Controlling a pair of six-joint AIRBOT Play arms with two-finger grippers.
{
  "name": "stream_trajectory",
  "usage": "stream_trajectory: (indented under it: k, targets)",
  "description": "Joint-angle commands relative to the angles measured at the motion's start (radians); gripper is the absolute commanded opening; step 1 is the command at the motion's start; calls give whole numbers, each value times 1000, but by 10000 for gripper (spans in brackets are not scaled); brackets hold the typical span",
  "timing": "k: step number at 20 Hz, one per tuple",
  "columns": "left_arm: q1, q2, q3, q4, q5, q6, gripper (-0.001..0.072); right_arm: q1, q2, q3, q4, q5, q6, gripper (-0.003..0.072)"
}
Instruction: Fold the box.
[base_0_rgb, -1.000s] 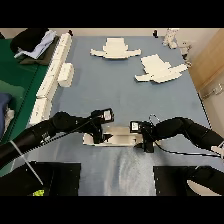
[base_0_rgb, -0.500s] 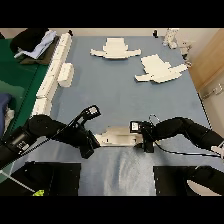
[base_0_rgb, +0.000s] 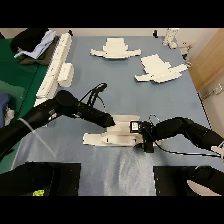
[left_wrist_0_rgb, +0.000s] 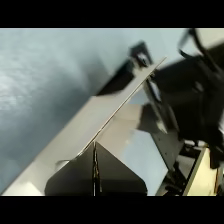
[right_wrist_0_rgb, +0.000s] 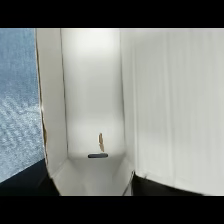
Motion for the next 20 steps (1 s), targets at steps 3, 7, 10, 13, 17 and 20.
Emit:
stream_trajectory:
  k: [3,7,10,13,17,20]
  targets:
    - [74,-185,38,8,-35,-71,14,1,0,0,0,1,-1,567]
    - [74,-240,38,8,-64,-84,14,1,0,0,0,1,-1,566]
    - [74,-224,55,5,-65,-33,14,1,0,0,0,0,-1,566]
    - [77,-153,80,6,-64,34,13,1,0,0,0,1,-1,566]
    - [80,62,68,93,-71,101,13,1,-1,0,0,1,-1,566]
    - [80,268,-12,192,-79,178,13,1,-1,0,0,1,-1,567]
